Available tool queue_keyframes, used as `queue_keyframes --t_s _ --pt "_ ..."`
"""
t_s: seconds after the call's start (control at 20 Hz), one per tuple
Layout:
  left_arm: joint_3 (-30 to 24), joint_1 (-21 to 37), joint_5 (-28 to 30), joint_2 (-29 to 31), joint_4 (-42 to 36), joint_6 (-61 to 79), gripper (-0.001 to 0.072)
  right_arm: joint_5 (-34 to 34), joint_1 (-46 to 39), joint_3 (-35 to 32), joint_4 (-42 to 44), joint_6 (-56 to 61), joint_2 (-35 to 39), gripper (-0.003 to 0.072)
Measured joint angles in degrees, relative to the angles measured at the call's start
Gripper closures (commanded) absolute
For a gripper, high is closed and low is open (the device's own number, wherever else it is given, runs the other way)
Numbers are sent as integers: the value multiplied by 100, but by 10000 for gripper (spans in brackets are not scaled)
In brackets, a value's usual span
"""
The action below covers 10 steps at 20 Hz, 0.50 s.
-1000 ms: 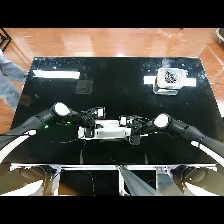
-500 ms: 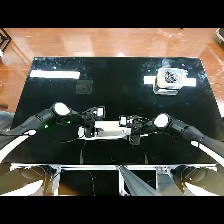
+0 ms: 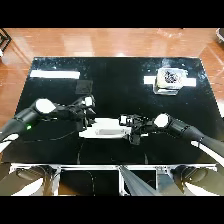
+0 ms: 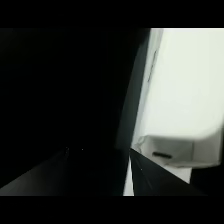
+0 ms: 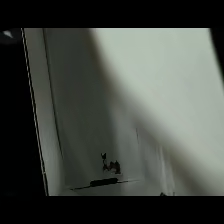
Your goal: Fold the box and place the chain.
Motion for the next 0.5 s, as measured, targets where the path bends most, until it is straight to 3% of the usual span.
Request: queue_keyframes --t_s 0.15,0.2,0.25,0.4,0.5 --pt "0 313 -590 555 264 -844 210 -42 0 0 0 66 0 434" --pt "0 363 -868 695 295 -1119 359 -55 0 0 2 79 0 434" --pt "0 398 -1185 809 317 -1434 669 -68 0 0 2 90 0 434" --pt "-37 378 -2188 988 111 -2135 692 -96 0 0 0 114 0 433" --pt "-173 247 -2400 1067 -339 -2297 692 -107 0 0 0 125 0 434"
